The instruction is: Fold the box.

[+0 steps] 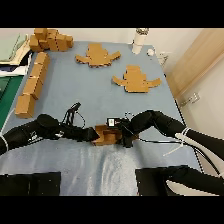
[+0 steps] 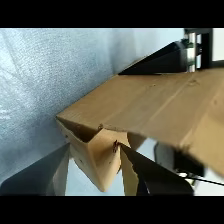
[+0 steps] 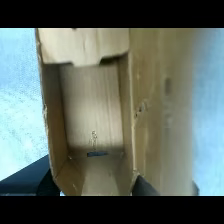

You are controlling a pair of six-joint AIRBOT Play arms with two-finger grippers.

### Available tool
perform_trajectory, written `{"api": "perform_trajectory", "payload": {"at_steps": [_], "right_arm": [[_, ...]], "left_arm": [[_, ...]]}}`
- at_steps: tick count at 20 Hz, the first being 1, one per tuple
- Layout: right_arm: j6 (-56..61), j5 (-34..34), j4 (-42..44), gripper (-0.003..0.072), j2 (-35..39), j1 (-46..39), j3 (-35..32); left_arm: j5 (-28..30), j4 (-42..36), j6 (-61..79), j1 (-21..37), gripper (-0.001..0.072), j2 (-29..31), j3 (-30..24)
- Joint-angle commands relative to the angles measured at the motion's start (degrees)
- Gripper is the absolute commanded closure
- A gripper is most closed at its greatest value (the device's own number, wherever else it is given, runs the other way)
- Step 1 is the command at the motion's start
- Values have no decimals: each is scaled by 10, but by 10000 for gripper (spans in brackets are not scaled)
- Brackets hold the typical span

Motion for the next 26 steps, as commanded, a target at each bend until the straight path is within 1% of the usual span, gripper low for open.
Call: {"api": "perform_trajectory", "payload": {"at_steps": [1,3,5,8,11,12,16,19,22,26], "right_arm": [[0,0,0,179,0,0,0],[0,0,0,179,0,0,0],[0,0,0,179,0,0,0],[0,0,0,179,0,0,0],[0,0,0,179,0,0,0],[0,0,0,179,0,0,0],[0,0,0,180,0,0,0],[0,0,0,179,0,0,0],[0,0,0,179,0,0,0],[0,0,0,179,0,0,0]], "left_arm": [[39,183,-196,-57,234,0,47],[38,269,-296,-83,234,0,71],[11,354,-390,-98,234,0,96],[-42,437,-490,-126,240,-2,141],[-71,516,-615,-162,240,-12,174],[-76,535,-654,-174,240,-19,180],[-111,584,-732,-214,241,-63,204],[-120,602,-760,-229,241,-103,239],[-164,614,-761,-234,241,-148,287],[-222,669,-778,-233,242,-186,338]]}}
